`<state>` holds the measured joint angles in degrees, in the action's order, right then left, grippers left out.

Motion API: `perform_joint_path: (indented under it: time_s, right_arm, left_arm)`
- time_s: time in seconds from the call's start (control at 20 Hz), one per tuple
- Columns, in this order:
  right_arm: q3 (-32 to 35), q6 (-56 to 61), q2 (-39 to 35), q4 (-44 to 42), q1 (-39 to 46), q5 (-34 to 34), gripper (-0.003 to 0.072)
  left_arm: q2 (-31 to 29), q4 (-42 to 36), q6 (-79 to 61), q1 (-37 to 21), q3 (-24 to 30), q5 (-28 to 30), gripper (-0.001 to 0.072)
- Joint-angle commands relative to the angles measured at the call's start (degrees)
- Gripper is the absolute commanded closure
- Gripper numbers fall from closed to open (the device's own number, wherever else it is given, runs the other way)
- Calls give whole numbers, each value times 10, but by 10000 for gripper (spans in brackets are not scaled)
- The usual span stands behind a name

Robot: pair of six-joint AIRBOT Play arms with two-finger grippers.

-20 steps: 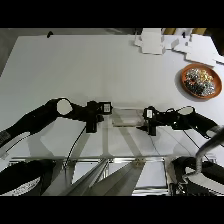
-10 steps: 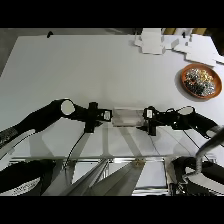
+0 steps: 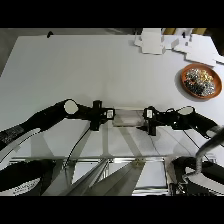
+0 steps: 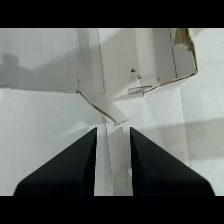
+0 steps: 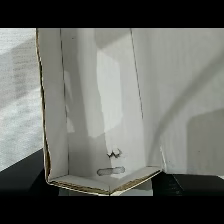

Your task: Fold the box and place the chain.

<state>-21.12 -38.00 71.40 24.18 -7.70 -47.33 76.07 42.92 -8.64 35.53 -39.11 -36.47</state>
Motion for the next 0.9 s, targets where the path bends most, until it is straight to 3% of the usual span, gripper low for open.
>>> perform_joint_path:
  time_s: [0.0,0.3,0.85]
  right_arm:
    - [0,0,0,0,0,0,345]
    - [0,0,0,0,0,0,345]
    - [0,0,0,0,0,0,345]
  left_arm:
    - [2,-26,-32,0,-1,-18,479]
    - [3,-26,-44,-1,-1,-17,480]
    - [23,-97,-70,11,-1,-10,503]
